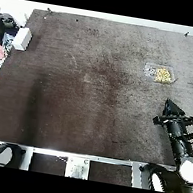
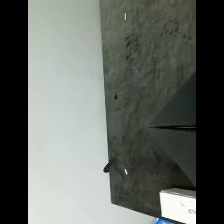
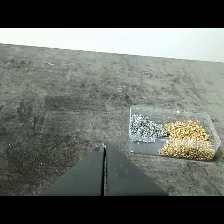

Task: Fold the box and place the chain.

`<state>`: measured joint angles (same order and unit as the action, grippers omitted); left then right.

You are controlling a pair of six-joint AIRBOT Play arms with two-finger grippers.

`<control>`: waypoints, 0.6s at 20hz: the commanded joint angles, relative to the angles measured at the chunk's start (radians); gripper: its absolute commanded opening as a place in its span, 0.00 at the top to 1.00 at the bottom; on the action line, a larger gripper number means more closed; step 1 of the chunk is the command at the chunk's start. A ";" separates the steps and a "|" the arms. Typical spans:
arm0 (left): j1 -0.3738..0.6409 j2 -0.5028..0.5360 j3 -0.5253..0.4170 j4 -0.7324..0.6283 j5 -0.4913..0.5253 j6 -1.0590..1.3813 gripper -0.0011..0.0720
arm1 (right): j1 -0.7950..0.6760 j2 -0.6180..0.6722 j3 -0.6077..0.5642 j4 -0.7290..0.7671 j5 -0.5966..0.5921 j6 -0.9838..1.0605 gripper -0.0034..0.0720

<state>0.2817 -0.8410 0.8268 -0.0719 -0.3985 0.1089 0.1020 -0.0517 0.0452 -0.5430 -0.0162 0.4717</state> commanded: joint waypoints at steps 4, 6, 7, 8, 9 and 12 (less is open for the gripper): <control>-0.050 0.388 -0.361 -0.101 0.123 0.083 0.98 | 0.001 0.000 0.000 0.000 0.000 0.000 0.93; -0.050 0.497 -0.429 -0.101 0.157 0.075 0.98 | 0.000 0.000 0.000 0.000 0.000 0.000 0.93; -0.050 0.540 -0.455 -0.101 0.180 0.058 0.98 | 0.001 0.000 0.000 0.000 0.000 0.000 0.93; -0.050 0.576 -0.477 -0.101 0.204 0.045 0.98 | 0.001 0.000 0.000 0.000 0.000 0.000 0.93; -0.050 0.596 -0.492 -0.101 0.227 0.045 0.98 | 0.001 0.000 0.000 0.000 0.000 0.000 0.93; -0.050 0.599 -0.503 -0.101 0.286 0.045 0.98 | 0.001 0.000 0.000 0.000 0.000 0.000 0.93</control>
<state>0.2325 -0.2852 0.3576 -0.1711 -0.1791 0.1600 0.1020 -0.0513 0.0452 -0.5430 -0.0162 0.4717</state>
